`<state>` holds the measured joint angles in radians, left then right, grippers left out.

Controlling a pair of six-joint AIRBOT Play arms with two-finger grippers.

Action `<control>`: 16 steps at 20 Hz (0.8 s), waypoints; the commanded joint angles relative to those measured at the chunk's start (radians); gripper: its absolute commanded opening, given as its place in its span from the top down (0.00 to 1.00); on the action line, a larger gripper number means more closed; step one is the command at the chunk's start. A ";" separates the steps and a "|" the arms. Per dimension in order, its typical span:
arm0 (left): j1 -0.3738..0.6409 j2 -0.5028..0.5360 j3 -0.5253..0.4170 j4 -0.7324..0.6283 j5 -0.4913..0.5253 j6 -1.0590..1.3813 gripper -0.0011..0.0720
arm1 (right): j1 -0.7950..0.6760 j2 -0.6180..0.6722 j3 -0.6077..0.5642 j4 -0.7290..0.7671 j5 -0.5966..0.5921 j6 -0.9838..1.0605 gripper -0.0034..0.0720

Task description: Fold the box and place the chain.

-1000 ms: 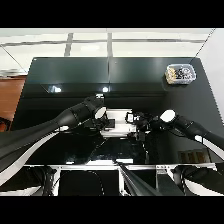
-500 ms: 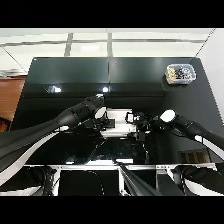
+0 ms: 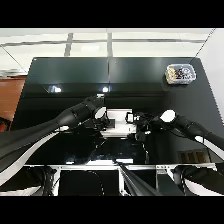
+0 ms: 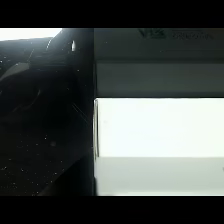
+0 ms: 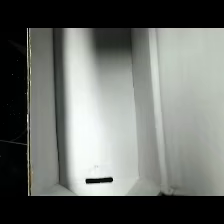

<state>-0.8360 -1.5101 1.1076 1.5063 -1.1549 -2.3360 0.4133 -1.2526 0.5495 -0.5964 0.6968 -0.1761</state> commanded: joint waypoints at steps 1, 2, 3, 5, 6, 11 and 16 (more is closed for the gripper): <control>0.001 -0.001 0.000 0.004 -0.002 -0.002 0.95 | -0.002 0.058 0.001 -0.051 0.043 0.080 0.05; 0.001 -0.001 0.000 0.004 -0.002 -0.002 0.95 | -0.002 0.087 0.001 -0.090 0.055 0.097 0.05; 0.001 -0.001 0.000 0.004 -0.002 -0.002 0.95 | -0.002 0.113 0.001 -0.139 0.063 0.113 0.05; 0.001 -0.001 0.000 0.004 -0.002 -0.002 0.95 | -0.002 0.158 0.001 -0.238 0.067 0.148 0.05; 0.001 -0.001 0.000 0.004 -0.002 -0.002 0.95 | -0.002 0.169 0.001 -0.262 0.067 0.153 0.05; 0.001 0.000 0.000 0.003 -0.006 -0.001 0.95 | -0.001 0.171 0.001 -0.264 0.086 0.117 0.05; 0.001 0.000 0.000 0.004 -0.001 -0.002 0.95 | 0.001 0.166 0.001 -0.129 0.084 0.085 0.58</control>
